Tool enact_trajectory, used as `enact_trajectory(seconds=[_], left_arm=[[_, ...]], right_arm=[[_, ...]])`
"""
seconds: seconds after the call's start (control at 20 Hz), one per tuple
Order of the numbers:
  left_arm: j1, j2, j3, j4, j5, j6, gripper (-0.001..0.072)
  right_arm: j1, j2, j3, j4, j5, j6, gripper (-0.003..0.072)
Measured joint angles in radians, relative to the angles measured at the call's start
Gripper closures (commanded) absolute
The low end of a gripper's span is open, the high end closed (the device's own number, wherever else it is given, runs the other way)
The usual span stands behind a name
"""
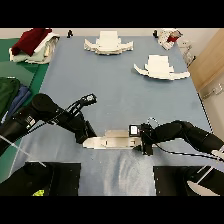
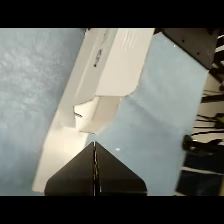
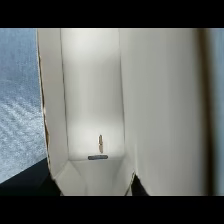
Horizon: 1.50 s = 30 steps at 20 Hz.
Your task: Fold the box.
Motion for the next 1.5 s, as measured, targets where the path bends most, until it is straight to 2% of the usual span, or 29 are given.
enact_trajectory(seconds=[0.15, 0.3, 0.45, 0.8, 1.2, 1.5], left_arm=[[-0.079, 0.018, -0.010, -0.024, -0.016, -0.198, 0.0694], [-0.194, -0.007, -0.011, -0.104, 0.093, -0.303, 0.0694], [-0.242, -0.058, 0.011, -0.157, 0.216, -0.364, 0.0695], [-0.220, -0.159, 0.036, -0.201, 0.377, -0.411, 0.0695], [-0.193, -0.333, 0.039, -0.211, 0.421, -0.441, 0.0695], [-0.191, -0.363, 0.049, -0.208, 0.444, -0.443, 0.0695]], right_arm=[[0.000, 0.000, 0.000, 0.000, 0.003, 0.000, 0.0159], [0.000, 0.000, 0.000, 0.000, 0.003, 0.000, 0.0159], [0.000, 0.000, 0.000, 0.000, 0.003, 0.000, 0.0159], [0.000, 0.000, 0.000, 0.000, 0.002, 0.000, 0.0159], [-0.001, 0.000, 0.000, -0.001, 0.002, 0.000, 0.0159], [-0.001, 0.000, 0.000, -0.003, 0.002, 0.000, 0.0159]])
